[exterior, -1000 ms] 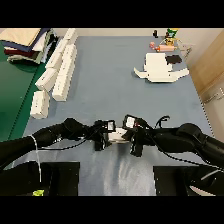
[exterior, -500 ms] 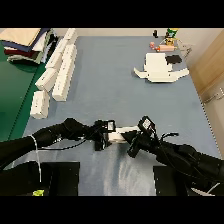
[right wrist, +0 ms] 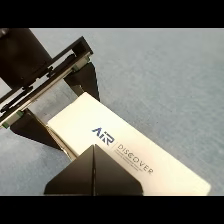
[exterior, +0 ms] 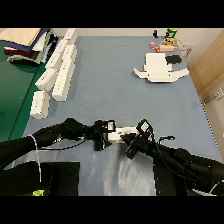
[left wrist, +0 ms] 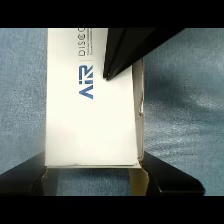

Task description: Fold the box.

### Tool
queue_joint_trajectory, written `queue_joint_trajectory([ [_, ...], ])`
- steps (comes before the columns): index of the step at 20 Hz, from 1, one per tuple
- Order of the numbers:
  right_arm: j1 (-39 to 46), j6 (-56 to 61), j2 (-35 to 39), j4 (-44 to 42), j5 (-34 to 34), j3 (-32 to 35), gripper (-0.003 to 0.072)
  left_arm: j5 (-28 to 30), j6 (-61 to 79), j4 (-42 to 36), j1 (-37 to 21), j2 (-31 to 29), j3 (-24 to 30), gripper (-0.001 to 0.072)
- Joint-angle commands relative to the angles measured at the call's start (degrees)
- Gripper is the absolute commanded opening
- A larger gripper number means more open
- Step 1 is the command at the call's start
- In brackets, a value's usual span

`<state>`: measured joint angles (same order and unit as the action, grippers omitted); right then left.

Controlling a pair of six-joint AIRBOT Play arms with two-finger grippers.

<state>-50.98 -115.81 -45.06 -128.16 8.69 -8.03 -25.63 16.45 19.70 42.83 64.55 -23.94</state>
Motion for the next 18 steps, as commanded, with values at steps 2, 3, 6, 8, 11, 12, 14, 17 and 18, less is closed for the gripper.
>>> queue_joint_trajectory([
  [2, -0.5, 3.8, -0.7, 0.0, -0.3, 1.2, 0.0005, 0.0, 0.0, 0.0, 0.0, 0.0, 0.0, 0.0466],
  [3, -0.5, 4.0, -0.7, 0.0, -0.4, 1.2, 0.0005, 0.0, 0.0, 0.0, 0.0, 0.0, 0.0, 0.0466],
  [6, -0.5, 4.7, -1.0, 0.0, -0.4, 1.2, 0.0005, 0.0, 0.0, 0.0, 0.0, 0.0, 0.0, 0.0467],
  [8, -0.5, 6.8, -1.1, 0.0, -0.5, 1.2, 0.0005, 0.0, 0.0, 0.0, 0.0, 0.0, 0.0, 0.0466],
  [11, -0.5, 9.3, -1.4, 0.0, -1.6, 1.2, 0.0005, 0.0, 0.0, 0.0, 0.0, 0.0, 0.0, 0.0466],
  [12, -0.4, 9.6, -1.4, 0.0, -1.7, 1.2, 0.0005, 0.0, 0.0, 0.0, 0.0, 0.0, 0.0, 0.0467],
  [14, -0.4, 9.6, -1.4, 0.0, -1.7, 1.2, 0.0005, 0.0, 0.0, 0.0, 0.0, 0.0, 0.0, 0.0467],
  [17, -0.4, 11.6, -1.4, 0.0, -1.7, 1.2, 0.0005, 0.0, 0.0, 0.0, 0.0, 0.0, 0.0, 0.0466],
  [18, -0.4, 11.9, -1.4, 0.0, -1.8, 1.2, 0.0005, 0.0, 0.0, 0.0, 0.0, 0.0, 0.0, 0.0467],
])
